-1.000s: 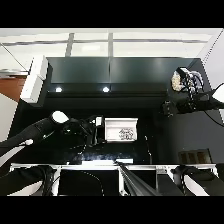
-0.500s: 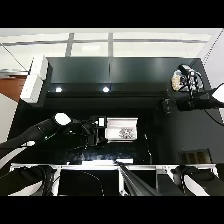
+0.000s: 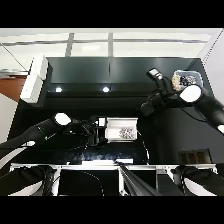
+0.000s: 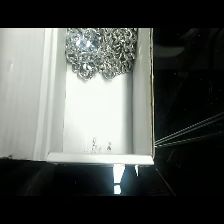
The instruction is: Fold the box and place the chain.
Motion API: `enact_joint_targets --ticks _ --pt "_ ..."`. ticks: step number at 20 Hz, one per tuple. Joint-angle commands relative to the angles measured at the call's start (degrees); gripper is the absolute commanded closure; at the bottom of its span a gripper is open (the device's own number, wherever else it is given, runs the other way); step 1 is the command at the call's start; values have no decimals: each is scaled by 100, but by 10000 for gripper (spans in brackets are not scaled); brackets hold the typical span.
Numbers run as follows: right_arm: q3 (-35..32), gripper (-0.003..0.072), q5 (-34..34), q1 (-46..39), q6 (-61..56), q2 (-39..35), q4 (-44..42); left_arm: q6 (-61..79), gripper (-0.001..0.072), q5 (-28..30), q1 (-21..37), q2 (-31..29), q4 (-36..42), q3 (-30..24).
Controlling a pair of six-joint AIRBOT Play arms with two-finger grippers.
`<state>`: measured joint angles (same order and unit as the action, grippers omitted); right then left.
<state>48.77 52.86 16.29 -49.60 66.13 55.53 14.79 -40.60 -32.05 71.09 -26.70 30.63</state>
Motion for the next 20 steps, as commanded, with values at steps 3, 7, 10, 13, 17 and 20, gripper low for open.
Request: enact_joint_targets --ticks 3,7,10,13,17,20 --pt "101 -21 931 170 1867 227 -745 -2 207 7 -4 4 -4 4" --pt "225 -22 1467 168 2291 -70 -717 -2 207 7 -4 4 -4 4" --pt "42 -22 1600 315 2315 -59 -579 -2 207 7 -4 4 -4 4" --pt "-271 -22 1360 555 2378 -59 -334 -2 207 7 -4 4 -4 4" --pt "-363 -22 1241 778 2459 -59 -339 -2 207 7 -4 4 -4 4" --pt "-308 -22 1467 776 2459 -107 -332 -2 206 7 -4 4 -4 4"
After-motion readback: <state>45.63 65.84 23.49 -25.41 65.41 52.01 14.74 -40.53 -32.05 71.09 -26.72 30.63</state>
